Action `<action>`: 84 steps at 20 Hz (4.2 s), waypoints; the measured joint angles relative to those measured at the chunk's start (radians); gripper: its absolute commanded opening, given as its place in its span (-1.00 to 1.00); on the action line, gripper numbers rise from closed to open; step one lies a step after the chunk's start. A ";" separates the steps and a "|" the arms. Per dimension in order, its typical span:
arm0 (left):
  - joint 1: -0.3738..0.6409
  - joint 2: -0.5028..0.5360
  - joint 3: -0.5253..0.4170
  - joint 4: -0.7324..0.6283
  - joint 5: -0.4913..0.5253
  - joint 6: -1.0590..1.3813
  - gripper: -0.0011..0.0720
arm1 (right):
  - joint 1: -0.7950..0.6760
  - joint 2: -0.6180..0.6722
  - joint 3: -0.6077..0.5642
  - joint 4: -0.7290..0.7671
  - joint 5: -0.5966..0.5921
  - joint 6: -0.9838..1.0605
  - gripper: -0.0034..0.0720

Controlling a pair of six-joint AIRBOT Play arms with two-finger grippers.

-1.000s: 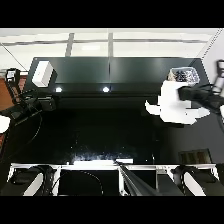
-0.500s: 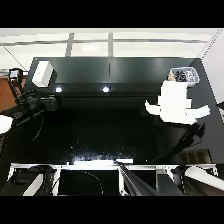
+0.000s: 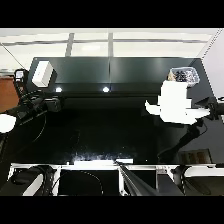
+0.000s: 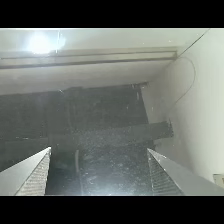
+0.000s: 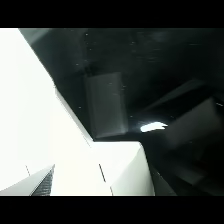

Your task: Fold the box and place the chain.

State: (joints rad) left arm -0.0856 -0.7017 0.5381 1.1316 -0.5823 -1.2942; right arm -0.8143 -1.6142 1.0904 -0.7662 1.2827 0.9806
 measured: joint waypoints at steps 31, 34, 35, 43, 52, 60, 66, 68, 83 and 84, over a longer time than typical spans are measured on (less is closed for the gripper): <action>-0.192 -0.187 -0.001 -0.315 -0.160 0.012 0.93 | 0.940 0.738 -0.727 0.418 -0.394 -0.322 -0.79; -0.183 -0.294 0.000 -0.444 -0.161 0.087 0.93 | 1.012 0.750 -0.745 0.422 -0.443 -0.317 -0.79; -0.173 -0.336 0.000 -0.480 -0.193 0.128 0.93 | 1.024 0.752 -0.748 0.426 -0.455 -0.315 -0.79; -0.167 -0.641 0.007 -0.829 -0.528 0.711 0.36 | 1.054 0.756 -0.755 0.441 -0.487 -0.311 -0.79; -0.167 -0.724 0.079 -0.797 -0.655 0.906 -0.89 | 1.054 0.756 -0.755 0.443 -0.491 -0.310 0.43; -0.199 -0.673 0.143 -0.713 -0.674 1.081 -0.91 | 0.904 0.756 -0.653 0.270 -0.407 -0.307 0.95; -0.330 -0.525 0.155 -0.540 -0.428 1.229 -0.89 | 0.830 0.756 -0.572 0.112 -0.449 -0.312 0.97; -0.346 -0.526 0.155 -0.510 -0.378 1.265 -0.90 | 0.847 0.756 -0.565 0.101 -0.457 -0.366 0.97; -0.372 -0.625 0.156 -0.497 -0.313 1.366 -0.89 | 1.343 0.708 -0.615 -0.138 -0.418 -0.718 0.97; -0.372 -0.626 0.156 -0.499 -0.313 1.366 -0.89 | 1.362 0.706 -0.623 -0.145 -0.418 -0.724 0.97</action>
State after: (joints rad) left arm -0.4572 -1.3273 0.6941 0.6331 -0.8951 0.0723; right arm 0.5476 -0.9077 0.4671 -0.9115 0.8646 0.2569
